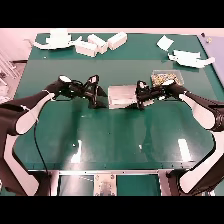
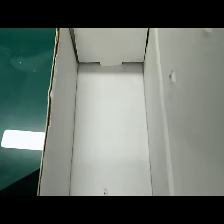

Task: Fold the box and place the chain.

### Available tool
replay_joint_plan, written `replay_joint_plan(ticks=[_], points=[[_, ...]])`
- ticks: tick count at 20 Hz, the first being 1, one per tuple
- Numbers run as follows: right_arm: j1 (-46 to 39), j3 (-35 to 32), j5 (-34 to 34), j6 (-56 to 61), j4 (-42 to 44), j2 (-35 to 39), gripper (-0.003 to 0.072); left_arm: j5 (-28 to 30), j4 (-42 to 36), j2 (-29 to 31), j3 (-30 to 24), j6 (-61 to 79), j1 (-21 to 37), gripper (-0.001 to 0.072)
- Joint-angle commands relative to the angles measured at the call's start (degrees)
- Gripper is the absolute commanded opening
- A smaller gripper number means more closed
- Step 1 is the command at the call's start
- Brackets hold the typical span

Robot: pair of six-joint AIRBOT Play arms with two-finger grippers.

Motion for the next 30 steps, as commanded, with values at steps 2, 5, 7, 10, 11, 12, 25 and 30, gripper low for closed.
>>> replay_joint_plan(ticks=[2,5,7,10,11,12,25,30], points=[[0.0,0.0,0.0,0.0,0.2,0.0,0.0594,3.6,0.0,-0.4,0.1,1.6,-1.8,0.0678],[0.0,0.0,0.0,0.0,0.2,0.0,0.0594,5.7,-0.3,-0.4,0.1,1.6,-2.4,0.0678],[0.0,0.0,0.0,0.0,0.2,0.0,0.0594,7.6,-0.3,-0.4,0.1,1.6,-2.4,0.0678],[0.0,0.0,0.0,0.0,0.2,0.0,0.0594,8.0,-0.5,-0.3,0.1,1.1,-1.5,0.0678],[0.0,0.0,0.0,0.0,0.2,0.0,0.0594,8.0,-0.4,-0.3,0.3,0.4,-1.0,0.0678],[0.0,0.0,0.0,0.0,0.2,0.0,0.0594,7.6,-0.5,-0.3,0.7,-0.2,-0.7,0.0678],[0.0,0.0,0.0,0.0,0.2,0.0,0.0594,3.3,0.0,-1.5,1.6,0.3,-0.9,0.0710],[0.0,0.0,0.0,0.0,0.2,0.0,0.0594,2.8,1.6,-1.6,1.7,0.8,-0.8,0.0716]])
